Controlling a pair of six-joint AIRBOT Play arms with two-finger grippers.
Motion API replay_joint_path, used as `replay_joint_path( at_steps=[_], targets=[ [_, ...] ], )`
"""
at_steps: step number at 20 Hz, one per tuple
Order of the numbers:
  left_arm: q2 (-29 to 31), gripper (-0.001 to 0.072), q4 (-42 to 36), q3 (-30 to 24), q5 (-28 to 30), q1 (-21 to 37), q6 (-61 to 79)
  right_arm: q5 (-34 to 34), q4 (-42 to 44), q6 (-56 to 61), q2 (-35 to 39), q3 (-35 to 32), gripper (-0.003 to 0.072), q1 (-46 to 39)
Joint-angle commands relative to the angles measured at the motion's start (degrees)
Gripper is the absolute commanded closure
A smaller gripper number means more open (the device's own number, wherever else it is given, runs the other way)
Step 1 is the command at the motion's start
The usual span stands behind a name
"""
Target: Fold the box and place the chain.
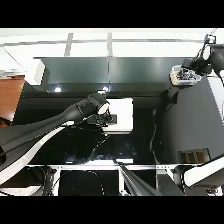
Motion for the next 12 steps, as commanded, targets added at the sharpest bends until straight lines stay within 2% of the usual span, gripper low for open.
replay_joint_path(
  at_steps=[1, 2, 12],
  targets=[
    [0.04, 0.0683, 0.0, -0.02, 0.0, 0.07, 0.07, 5.9, 5.53, -2.03, -7.54, 8.26, 0.0169, -1.81],
    [0.04, 0.0683, 0.0, -0.02, -0.02, 0.07, 0.07, 5.97, 5.51, -2.1, -8.07, 8.26, 0.0188, -1.92],
    [0.04, 0.0682, -0.15, -0.02, -0.02, 0.07, 0.07, 8.44, 6.99, -2.56, -9.27, 8.26, 0.0196, -1.9]
  ],
)
